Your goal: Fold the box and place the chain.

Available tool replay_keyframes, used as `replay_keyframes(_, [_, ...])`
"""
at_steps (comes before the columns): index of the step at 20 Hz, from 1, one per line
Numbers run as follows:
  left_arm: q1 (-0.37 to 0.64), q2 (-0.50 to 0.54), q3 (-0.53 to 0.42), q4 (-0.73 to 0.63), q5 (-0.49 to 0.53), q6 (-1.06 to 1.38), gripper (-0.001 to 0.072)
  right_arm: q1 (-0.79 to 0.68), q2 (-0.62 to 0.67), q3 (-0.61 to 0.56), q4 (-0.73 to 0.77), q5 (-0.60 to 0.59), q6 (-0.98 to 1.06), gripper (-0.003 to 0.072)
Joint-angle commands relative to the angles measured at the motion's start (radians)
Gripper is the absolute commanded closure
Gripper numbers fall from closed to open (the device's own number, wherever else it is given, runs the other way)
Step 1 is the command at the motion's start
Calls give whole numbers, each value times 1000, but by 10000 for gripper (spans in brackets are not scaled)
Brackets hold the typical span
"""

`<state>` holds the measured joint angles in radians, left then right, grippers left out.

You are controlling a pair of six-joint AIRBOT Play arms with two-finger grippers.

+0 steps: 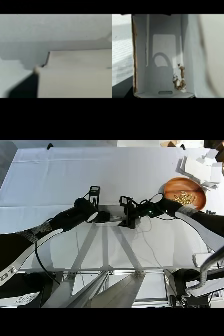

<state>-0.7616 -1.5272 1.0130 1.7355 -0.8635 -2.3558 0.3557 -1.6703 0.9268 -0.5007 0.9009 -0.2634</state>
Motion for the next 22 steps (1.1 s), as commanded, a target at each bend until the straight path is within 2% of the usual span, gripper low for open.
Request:
replay_keyframes(1, [0,-9,0,0,-5,-10,698,0,1,1,1,0,0,191])
replay_keyframes(6, [0,-7,0,-29,-7,-5,698,0,1,1,1,0,0,191])
replay_keyframes(8, [1,13,0,-41,-18,-4,667,0,1,1,1,0,0,191])
replay_keyframes(9, [2,32,0,-40,-17,-4,550,0,0,1,1,0,0,191])
replay_keyframes(10, [2,54,0,-39,-12,-1,401,0,0,1,1,0,0,191])
replay_keyframes(11, [3,79,0,-33,-6,0,344,0,1,1,1,0,0,191])
replay_keyframes(15, [3,174,0,-33,-13,34,343,0,0,1,1,0,0,191])
replay_keyframes(22, [2,328,0,-33,-17,237,344,0,1,1,1,0,0,191])
